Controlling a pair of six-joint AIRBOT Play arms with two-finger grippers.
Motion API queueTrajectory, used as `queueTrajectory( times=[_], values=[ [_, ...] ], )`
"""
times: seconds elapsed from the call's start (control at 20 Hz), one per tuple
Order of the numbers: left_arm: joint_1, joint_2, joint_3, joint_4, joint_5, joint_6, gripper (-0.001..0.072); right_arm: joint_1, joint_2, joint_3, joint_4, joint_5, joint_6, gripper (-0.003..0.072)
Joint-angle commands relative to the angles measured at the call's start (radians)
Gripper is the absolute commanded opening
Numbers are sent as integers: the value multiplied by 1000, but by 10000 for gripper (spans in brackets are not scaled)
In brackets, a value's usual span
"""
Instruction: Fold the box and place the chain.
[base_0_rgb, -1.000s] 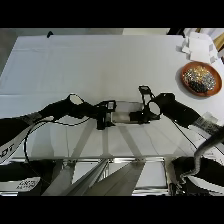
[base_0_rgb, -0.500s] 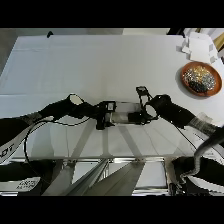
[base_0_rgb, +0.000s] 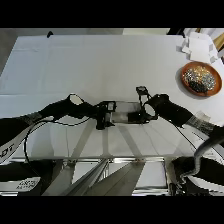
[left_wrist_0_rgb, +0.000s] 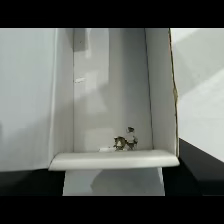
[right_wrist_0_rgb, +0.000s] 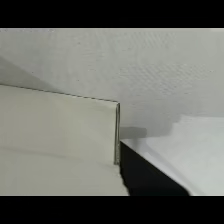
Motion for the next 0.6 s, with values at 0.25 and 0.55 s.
queueTrajectory(
  times=[0.25, 0.55],
  values=[
    [0, 0, 1, -3, 2, -5, 348, -2, 138, 0, -119, 87, -209, 342],
    [0, 0, 1, -3, 2, -5, 348, -134, 471, 58, -141, 221, -304, 340]
  ],
)
